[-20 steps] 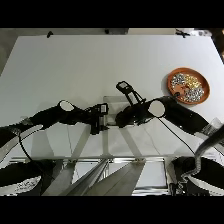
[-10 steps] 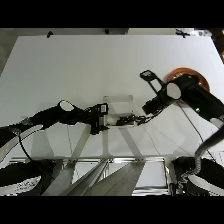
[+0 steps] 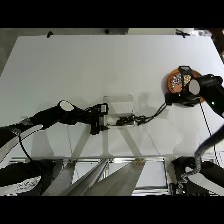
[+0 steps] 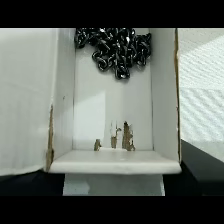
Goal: Fold the box and place the chain.
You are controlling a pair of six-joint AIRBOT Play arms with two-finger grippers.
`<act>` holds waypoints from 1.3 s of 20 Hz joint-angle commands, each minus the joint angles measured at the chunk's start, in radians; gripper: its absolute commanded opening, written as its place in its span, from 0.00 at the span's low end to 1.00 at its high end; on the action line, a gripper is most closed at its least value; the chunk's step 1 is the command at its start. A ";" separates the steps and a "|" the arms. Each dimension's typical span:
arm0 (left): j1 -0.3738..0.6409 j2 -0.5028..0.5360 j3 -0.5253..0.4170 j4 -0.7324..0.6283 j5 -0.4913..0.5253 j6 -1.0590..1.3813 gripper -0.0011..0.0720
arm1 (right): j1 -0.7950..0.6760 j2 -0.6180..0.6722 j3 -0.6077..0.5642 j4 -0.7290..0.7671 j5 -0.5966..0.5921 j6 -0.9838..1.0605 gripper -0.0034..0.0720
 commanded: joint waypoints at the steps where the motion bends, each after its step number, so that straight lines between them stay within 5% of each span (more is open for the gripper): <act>1: 0.000 0.001 0.000 0.000 0.000 0.000 0.30 | -0.032 -0.002 -0.082 0.032 -0.189 0.169 0.94; 11: 0.000 0.001 0.000 0.000 0.000 0.000 0.30 | -0.032 -0.068 -0.121 0.029 -0.364 0.281 0.88; 13: 0.000 0.001 0.000 0.000 0.000 0.000 0.30 | -0.032 -0.094 -0.121 0.030 -0.375 0.288 0.65; 16: 0.000 0.001 0.000 0.000 0.000 0.000 0.30 | -0.032 -0.100 -0.121 0.014 -0.418 0.283 0.49; 17: 0.000 0.001 0.000 0.000 0.000 0.000 0.30 | -0.032 -0.100 -0.121 0.011 -0.420 0.283 0.36; 22: 0.000 0.001 0.000 0.000 0.000 0.000 0.30 | -0.032 -0.100 -0.121 0.007 -0.409 0.245 0.10; 26: 0.000 0.001 0.000 0.000 0.000 0.000 0.30 | -0.026 -0.082 -0.121 0.015 -0.344 0.090 0.06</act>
